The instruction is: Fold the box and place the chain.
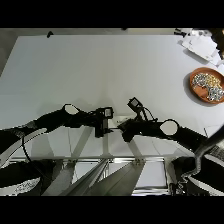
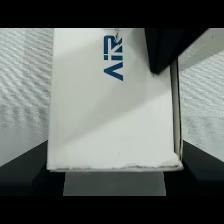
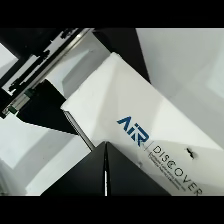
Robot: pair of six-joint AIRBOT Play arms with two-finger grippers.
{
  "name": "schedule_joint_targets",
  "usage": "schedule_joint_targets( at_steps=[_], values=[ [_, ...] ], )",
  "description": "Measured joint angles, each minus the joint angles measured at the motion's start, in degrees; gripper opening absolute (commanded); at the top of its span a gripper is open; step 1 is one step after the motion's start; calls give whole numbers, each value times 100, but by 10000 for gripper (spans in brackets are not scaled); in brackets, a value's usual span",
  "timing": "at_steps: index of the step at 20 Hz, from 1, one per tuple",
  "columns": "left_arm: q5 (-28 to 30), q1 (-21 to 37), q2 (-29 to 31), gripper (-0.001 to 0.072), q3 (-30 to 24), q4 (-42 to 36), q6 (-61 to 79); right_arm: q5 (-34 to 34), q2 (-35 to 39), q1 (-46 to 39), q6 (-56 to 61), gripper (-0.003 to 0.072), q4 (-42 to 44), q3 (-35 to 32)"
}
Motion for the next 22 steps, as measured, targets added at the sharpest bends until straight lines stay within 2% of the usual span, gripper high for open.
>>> schedule_joint_targets(
  at_steps=[7, 9, 11, 14, 17, 19, 22],
  values=[
    [-20, 4, 0, 12, 0, 26, 17, -522, 1235, -15, -319, 9, 72, 208],
    [-20, 4, 0, 12, 0, 26, 26, -511, 1648, -11, -205, 10, -225, 225],
    [-22, 7, 0, 12, 0, 28, 28, -363, 2037, -20, 295, 10, -876, 236],
    [-22, 4, 0, 12, 0, 31, 28, 468, 2461, -238, 1777, 10, -2444, 240],
    [-24, 4, 0, 12, 0, 31, 28, 2138, 2677, -868, 3757, 10, -4177, 243],
    [-24, 4, 0, 12, 0, 31, 28, 3150, 2739, -1364, 4470, 10, -4824, 245],
    [-24, 7, 0, 12, 0, 31, 28, 3993, 2780, -1974, 4883, 11, -5320, 247]
  ],
)
